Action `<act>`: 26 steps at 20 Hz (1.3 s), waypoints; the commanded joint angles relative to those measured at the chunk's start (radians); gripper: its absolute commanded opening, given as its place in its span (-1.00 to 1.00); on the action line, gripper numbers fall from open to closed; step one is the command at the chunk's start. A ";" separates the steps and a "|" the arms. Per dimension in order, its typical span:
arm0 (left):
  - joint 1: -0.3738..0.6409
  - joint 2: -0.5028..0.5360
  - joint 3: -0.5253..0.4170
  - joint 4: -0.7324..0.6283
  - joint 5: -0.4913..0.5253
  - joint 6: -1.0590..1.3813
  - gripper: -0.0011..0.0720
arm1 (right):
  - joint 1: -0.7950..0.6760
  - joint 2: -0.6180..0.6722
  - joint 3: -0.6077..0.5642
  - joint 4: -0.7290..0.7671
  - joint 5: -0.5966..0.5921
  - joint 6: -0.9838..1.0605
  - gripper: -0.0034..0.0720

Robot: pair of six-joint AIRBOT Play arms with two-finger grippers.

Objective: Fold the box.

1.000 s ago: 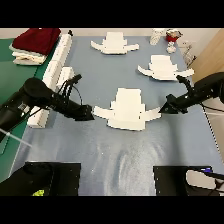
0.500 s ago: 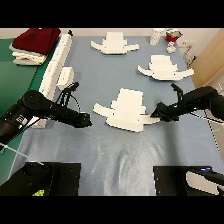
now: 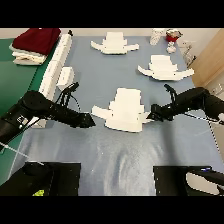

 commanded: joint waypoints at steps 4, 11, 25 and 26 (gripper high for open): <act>0.046 -0.092 0.021 0.002 0.010 0.037 0.16 | 0.055 0.165 -0.134 -0.004 -0.073 -0.088 -0.91; 0.183 -0.376 0.108 -0.288 -0.006 0.350 0.16 | 0.171 0.328 -0.296 -0.022 0.088 -0.093 -0.91; 0.146 -0.744 0.267 -0.452 -0.073 0.607 0.16 | 0.196 0.328 -0.296 -0.023 0.086 -0.097 -0.91; 0.134 -0.768 0.293 -0.452 -0.088 0.612 0.16 | 0.197 0.328 -0.296 -0.024 0.086 -0.097 -0.91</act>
